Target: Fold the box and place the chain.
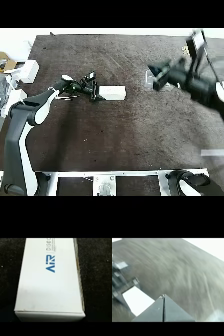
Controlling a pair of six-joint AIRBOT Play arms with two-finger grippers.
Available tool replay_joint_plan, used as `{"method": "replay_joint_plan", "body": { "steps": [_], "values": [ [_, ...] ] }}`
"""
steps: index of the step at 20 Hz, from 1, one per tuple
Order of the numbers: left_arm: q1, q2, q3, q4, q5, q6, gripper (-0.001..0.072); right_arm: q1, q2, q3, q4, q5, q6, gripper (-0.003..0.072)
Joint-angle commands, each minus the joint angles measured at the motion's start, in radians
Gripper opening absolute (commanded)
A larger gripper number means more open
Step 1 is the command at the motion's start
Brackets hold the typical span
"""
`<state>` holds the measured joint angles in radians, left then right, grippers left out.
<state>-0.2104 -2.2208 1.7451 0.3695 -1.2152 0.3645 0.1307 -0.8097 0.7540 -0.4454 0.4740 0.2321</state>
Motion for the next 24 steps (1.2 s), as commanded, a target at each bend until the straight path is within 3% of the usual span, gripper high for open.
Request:
{"method": "replay_joint_plan", "body": {
  "steps": [1, 5, 10, 11, 12, 16, 19, 21, 24],
  "values": [
    [0.0, 0.0, 0.0, -0.014, 0.0, 0.0, 0.0274, 0.001, 0.255, -0.365, -0.003, -0.266, 0.084, 0.0001],
    [0.0, 0.0, 0.0, -0.014, 0.0, 0.0, 0.0274, 0.001, 0.401, -0.593, 0.016, -0.434, 0.087, 0.0001],
    [0.0, 0.001, 0.0, -0.027, 0.002, -0.001, 0.0272, 0.001, 0.447, -0.632, 0.015, -0.466, 0.086, 0.0001],
    [0.002, 0.007, 0.0, -0.043, 0.003, -0.005, 0.0226, 0.001, 0.447, -0.632, 0.015, -0.467, 0.086, 0.0001],
    [0.009, 0.026, 0.0, -0.052, 0.0, -0.032, 0.0018, 0.001, 0.447, -0.632, 0.015, -0.467, 0.086, 0.0001],
    [0.063, 0.201, 0.0, -0.104, 0.057, -0.151, 0.0011, 0.001, 0.447, -0.632, 0.015, -0.467, 0.086, 0.0001],
    [0.138, 0.382, 0.0, -0.095, 0.198, -0.337, 0.0011, 0.001, 0.447, -0.632, 0.015, -0.467, 0.086, 0.0001],
    [0.207, 0.489, 0.0, -0.032, 0.374, -0.525, 0.001, 0.001, 0.447, -0.632, 0.015, -0.467, 0.086, 0.0001],
    [0.301, 0.567, -0.005, 0.27, 0.572, -0.983, 0.0005, 0.001, 0.447, -0.632, 0.015, -0.467, 0.087, 0.0001]
  ]
}}
